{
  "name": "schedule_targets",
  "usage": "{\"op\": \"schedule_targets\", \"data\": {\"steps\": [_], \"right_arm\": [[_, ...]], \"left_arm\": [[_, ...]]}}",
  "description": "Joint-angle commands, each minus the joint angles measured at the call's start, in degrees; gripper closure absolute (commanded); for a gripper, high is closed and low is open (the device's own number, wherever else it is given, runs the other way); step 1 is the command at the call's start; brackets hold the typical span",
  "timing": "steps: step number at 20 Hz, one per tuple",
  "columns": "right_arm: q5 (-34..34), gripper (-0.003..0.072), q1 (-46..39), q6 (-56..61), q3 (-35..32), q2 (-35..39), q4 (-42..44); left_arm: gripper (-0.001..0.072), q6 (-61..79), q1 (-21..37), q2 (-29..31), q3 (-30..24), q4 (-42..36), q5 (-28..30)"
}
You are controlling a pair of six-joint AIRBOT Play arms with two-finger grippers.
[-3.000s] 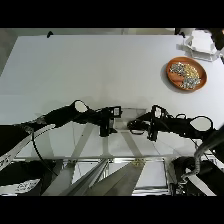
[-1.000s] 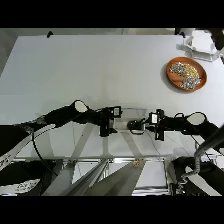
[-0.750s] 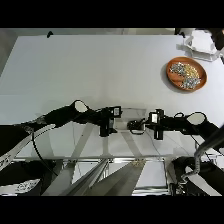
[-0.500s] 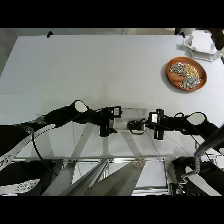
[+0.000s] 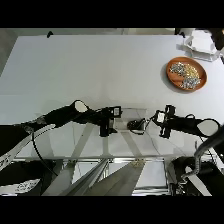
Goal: Fold the box and place the chain.
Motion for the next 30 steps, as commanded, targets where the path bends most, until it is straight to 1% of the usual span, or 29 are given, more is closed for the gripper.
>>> {"op": "schedule_targets", "data": {"steps": [1,3,5,6,8,10,13,16,19,24,25,26,27,28,29,30], "right_arm": [[5.3,0.0664,0.0,2.1,0.1,10.9,1.4],[7.7,0.0665,0.0,2.0,0.1,16.4,7.0],[8.0,0.0665,0.0,1.6,0.1,20.3,16.2],[8.1,0.0665,0.0,0.8,0.1,21.3,21.6],[8.0,0.0665,0.0,-1.1,0.1,21.6,29.5],[7.9,0.0665,0.0,-2.1,0.1,21.6,32.2],[8.0,0.0664,0.0,-2.1,0.1,21.0,32.3],[7.8,0.0664,0.0,-2.3,0.1,17.4,32.5],[7.8,0.0664,0.0,-3.8,0.0,10.0,31.8],[8.8,0.0662,0.0,-3.8,0.0,-6.0,27.6],[9.0,0.0632,0.0,-3.8,0.0,-8.2,26.4],[8.9,0.0564,0.0,-3.8,0.0,-9.3,25.8],[8.8,0.053,0.0,-3.8,0.1,-9.5,25.9],[8.7,0.0475,0.0,-3.8,0.1,-9.3,25.9],[8.7,0.044,0.0,-3.8,0.1,-9.2,25.9],[8.7,0.0428,0.0,-3.8,0.1,-9.2,25.9]], "left_arm": [[0.0275,0.0,0.0,0.0,0.0,0.0,0.0],[0.0275,0.0,0.0,0.0,0.0,0.0,0.0],[0.0275,0.0,0.0,0.0,0.0,0.0,0.0],[0.0275,0.0,0.0,0.0,0.0,0.0,0.0],[0.0275,0.0,0.0,0.0,0.0,0.0,0.0],[0.0275,0.0,0.0,0.0,0.0,0.0,0.0],[0.0275,0.0,0.0,0.0,0.0,0.0,0.0],[0.0275,0.0,0.0,0.0,0.0,0.0,0.0],[0.0275,0.0,0.0,0.0,0.0,0.0,0.0],[0.0275,0.0,0.0,0.0,0.0,0.0,0.0],[0.0275,0.0,0.0,0.0,0.0,0.0,0.0],[0.0275,0.0,0.0,0.0,0.0,0.0,0.0],[0.0275,0.0,0.0,0.0,0.0,0.0,0.0],[0.0275,0.0,0.0,0.0,0.0,0.0,0.0],[0.0275,0.0,0.0,0.0,0.0,0.0,0.0],[0.0275,0.0,0.0,0.0,0.0,0.0,0.0]]}}
